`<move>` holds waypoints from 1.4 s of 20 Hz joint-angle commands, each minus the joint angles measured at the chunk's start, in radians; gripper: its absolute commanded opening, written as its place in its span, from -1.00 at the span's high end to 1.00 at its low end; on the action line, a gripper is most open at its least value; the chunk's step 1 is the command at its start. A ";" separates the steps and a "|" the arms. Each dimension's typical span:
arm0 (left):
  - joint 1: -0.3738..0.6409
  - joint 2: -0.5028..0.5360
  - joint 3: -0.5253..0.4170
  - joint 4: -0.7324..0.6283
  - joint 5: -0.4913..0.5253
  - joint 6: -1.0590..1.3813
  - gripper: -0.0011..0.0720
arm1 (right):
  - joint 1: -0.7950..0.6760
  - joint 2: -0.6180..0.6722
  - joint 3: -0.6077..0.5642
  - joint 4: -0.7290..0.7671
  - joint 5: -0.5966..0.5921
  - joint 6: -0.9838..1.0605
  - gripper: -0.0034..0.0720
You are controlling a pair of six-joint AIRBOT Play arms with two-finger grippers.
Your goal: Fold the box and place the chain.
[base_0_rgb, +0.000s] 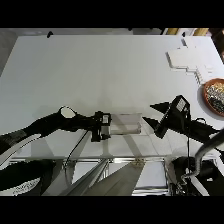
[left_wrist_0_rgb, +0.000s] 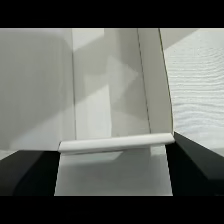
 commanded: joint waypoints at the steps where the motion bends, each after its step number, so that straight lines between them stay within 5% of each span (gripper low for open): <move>1: 0.000 -0.037 0.000 -0.048 -0.003 0.039 -0.93 | 0.000 0.001 0.000 0.000 0.000 0.000 -0.47; 10: 0.000 -0.041 0.000 -0.123 0.020 0.087 -0.88 | 0.000 0.001 0.000 -0.018 0.000 0.000 -0.47; 13: 0.000 -0.045 0.000 -0.123 0.014 0.087 -0.44 | 0.000 0.001 0.000 -0.018 0.000 0.000 -0.47; 15: 0.000 -0.045 0.000 -0.123 0.013 0.087 0.04 | 0.000 0.001 0.000 -0.025 0.001 0.000 -0.47; 20: 0.000 -0.044 0.000 -0.123 0.012 0.087 0.07 | 0.000 0.001 0.000 -0.060 0.091 0.000 -0.46; 21: 0.000 -0.044 0.000 -0.122 0.013 0.087 0.07 | 0.000 0.001 0.000 -0.060 0.119 0.000 -0.34; 23: 0.000 -0.042 0.000 -0.123 0.012 0.085 0.07 | 0.000 -0.010 -0.001 -0.043 0.167 -0.026 0.39; 25: 0.000 -0.042 0.000 -0.123 0.011 0.077 0.07 | 0.000 -0.054 -0.001 0.042 0.192 -0.116 0.82; 28: 0.000 -0.042 0.000 -0.123 0.012 0.077 0.07 | 0.000 -0.196 -0.001 0.265 0.132 -0.251 0.86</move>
